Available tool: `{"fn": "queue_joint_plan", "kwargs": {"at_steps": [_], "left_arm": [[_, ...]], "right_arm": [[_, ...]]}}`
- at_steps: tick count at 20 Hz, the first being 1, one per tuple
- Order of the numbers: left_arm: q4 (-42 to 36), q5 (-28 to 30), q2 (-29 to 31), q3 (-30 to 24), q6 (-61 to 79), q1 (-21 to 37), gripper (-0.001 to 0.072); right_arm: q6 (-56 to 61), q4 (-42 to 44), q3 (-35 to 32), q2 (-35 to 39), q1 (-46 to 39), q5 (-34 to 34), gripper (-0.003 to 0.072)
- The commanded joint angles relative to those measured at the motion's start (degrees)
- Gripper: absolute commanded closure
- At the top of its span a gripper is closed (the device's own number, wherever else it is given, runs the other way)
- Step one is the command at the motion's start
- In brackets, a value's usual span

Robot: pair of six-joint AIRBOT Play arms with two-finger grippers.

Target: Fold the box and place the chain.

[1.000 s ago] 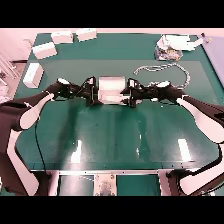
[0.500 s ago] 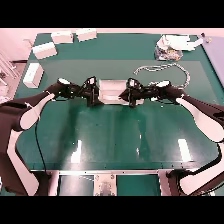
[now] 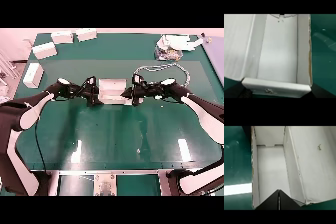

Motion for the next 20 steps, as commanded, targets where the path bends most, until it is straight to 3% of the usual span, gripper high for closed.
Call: {"fn": "queue_joint_plan", "kwargs": {"at_steps": [1, 5, 11, 14, 16, 20], "left_arm": [[0.0, 0.1, 0.0, 0.0, 0.0, 0.0, 0.046], [0.0, 0.1, 0.0, 0.0, 0.0, 0.0, 0.046], [0.0, 0.2, 0.0, 0.0, 0.0, 0.0, 0.0461], [0.0, 0.1, 0.0, 0.0, 0.0, 0.0, 0.046], [0.0, 0.2, 0.0, 0.0, 0.0, 0.0, 0.046], [0.0, 0.1, 0.0, 0.0, 0.1, 0.0, 0.046]], "right_arm": [[0.4, 0.2, 0.1, 2.3, -0.3, 2.2, 0.0672], [7.7, 0.2, 0.1, 6.5, -2.2, 2.4, 0.0671], [55.0, -10.2, 0.0, 9.3, -15.0, -1.4, 0.0672], [69.9, -19.5, -0.3, 9.3, -17.5, -1.0, 0.0674], [76.9, -25.9, -2.1, 9.2, -16.9, -0.3, 0.0675], [82.5, -26.2, -3.6, 8.5, -16.5, 1.2, 0.0675]]}}
